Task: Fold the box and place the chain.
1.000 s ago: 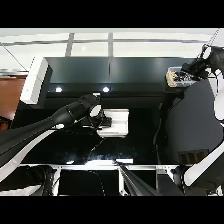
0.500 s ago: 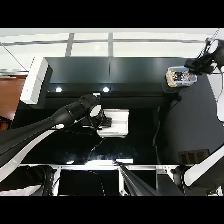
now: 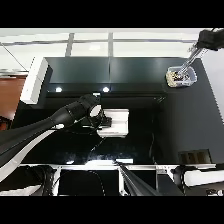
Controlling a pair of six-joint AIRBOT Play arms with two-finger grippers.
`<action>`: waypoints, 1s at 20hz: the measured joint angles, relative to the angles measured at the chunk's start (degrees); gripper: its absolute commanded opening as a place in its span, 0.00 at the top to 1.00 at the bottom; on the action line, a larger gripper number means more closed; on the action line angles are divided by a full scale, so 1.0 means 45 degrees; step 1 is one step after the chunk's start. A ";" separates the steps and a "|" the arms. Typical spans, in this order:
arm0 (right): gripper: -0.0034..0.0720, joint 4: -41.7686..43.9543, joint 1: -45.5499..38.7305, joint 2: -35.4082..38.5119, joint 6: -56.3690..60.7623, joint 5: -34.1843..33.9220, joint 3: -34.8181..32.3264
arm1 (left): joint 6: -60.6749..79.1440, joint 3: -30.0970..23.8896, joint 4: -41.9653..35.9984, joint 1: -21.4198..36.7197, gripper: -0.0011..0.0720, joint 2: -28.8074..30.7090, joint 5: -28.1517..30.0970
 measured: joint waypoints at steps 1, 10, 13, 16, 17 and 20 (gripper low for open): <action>0.94 0.0389 0.0019 0.0670 -0.0155 0.0180 -0.0379 | 0.0000 0.0000 0.0005 0.0000 0.95 0.0000 0.0000; 0.95 0.3220 0.0661 0.6586 -0.1579 0.2429 -0.6620 | 0.0034 0.0000 0.0005 0.0000 0.95 0.0000 0.0112; 0.95 0.4133 0.1501 0.7509 -0.1957 0.3162 -0.8383 | 0.0029 0.0000 0.0005 0.0000 0.95 0.0000 0.0121; 0.95 0.5304 0.2667 0.7888 -0.2200 0.3254 -0.9806 | 0.0029 0.0000 0.0005 0.0000 0.95 0.0000 0.0121; 0.95 0.5625 0.3099 0.7936 -0.2239 0.3094 -1.0195 | 0.0029 0.0000 0.0005 0.0000 0.95 0.0000 0.0121; 0.95 0.6348 0.4362 0.8014 -0.2297 0.2283 -1.0928 | 0.0000 0.0000 0.0000 0.0000 0.95 0.0000 0.0126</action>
